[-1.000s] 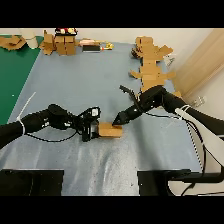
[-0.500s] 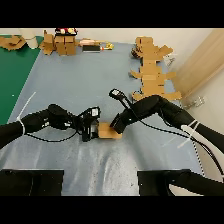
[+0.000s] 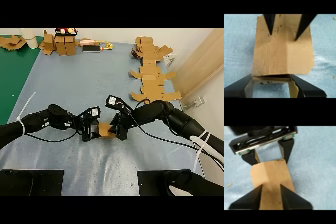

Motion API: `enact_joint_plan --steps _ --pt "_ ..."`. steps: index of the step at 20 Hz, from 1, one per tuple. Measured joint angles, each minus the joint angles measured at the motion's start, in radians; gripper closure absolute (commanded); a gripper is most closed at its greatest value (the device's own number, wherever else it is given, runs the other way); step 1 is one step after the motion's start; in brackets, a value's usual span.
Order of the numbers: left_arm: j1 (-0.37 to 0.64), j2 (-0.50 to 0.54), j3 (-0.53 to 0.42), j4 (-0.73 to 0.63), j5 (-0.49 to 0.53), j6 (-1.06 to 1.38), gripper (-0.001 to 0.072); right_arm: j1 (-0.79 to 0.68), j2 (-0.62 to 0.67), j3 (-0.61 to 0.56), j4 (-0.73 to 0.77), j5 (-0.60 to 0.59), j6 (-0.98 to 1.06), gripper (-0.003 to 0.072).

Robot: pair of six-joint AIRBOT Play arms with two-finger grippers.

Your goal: Fold the box.

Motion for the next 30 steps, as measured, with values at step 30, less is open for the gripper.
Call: enact_joint_plan --steps 30 --pt "0.000 0.000 0.000 0.000 0.000 0.000 0.0168 -0.029 0.004 -0.004 0.068 0.055 -0.175 0.0179"
